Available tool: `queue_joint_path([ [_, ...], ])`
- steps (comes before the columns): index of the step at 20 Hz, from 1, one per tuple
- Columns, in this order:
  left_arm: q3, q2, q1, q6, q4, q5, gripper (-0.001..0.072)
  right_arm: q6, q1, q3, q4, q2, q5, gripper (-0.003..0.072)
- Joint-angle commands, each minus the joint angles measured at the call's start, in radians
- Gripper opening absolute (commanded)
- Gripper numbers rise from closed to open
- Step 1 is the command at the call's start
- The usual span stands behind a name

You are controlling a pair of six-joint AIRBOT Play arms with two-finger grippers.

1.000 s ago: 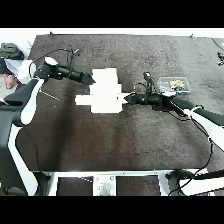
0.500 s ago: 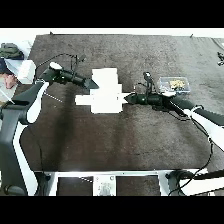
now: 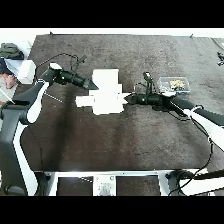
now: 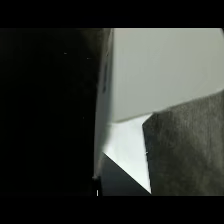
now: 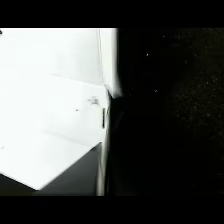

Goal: Fold the box and place the chain.

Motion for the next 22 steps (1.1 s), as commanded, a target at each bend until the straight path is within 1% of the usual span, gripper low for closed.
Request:
queue_joint_path([
  [1, 0.001, -0.001, 0.002, 0.086, -0.001, 0.000, 0.0011, 0.000, -0.016, 0.001, -0.009, 0.010, -0.003, 0.0243],
  [2, 0.000, 0.000, 0.002, 0.124, -0.001, -0.003, 0.0011, -0.021, -0.032, 0.001, -0.018, 0.031, -0.003, 0.0194],
  [4, 0.001, 0.000, 0.002, 0.202, -0.001, -0.011, 0.0011, -0.060, -0.077, 0.001, -0.054, 0.109, -0.004, 0.0199],
  [5, 0.001, 0.000, 0.002, 0.258, -0.001, -0.010, 0.0010, -0.059, -0.101, 0.001, -0.063, 0.151, -0.006, 0.0318],
  [6, 0.001, 0.000, 0.002, 0.336, -0.001, -0.010, 0.0010, -0.059, -0.126, 0.001, -0.065, 0.193, -0.003, 0.0344],
  [9, 0.000, 0.000, 0.002, 0.570, 0.000, -0.022, 0.0009, -0.058, -0.154, 0.001, -0.108, 0.275, -0.003, 0.0344],
  [11, 0.000, 0.001, 0.002, 0.695, -0.001, -0.027, 0.0006, -0.040, -0.153, 0.001, -0.128, 0.283, -0.002, 0.0344],
  [15, -0.005, 0.002, 0.002, 0.785, -0.002, -0.010, 0.0003, -0.014, -0.142, -0.009, -0.155, 0.282, -0.008, 0.0344],
  [17, -0.030, 0.002, 0.003, 0.819, -0.003, 0.005, 0.0003, -0.015, -0.129, -0.023, -0.164, 0.282, -0.024, 0.0344],
  [20, -0.095, 0.016, 0.007, 0.887, -0.018, 0.036, 0.0003, -0.019, -0.102, -0.054, -0.167, 0.282, -0.089, 0.0344],
  [22, -0.137, 0.033, 0.007, 0.932, -0.040, 0.049, 0.0003, -0.025, -0.095, -0.065, -0.167, 0.282, -0.097, 0.0344],
])
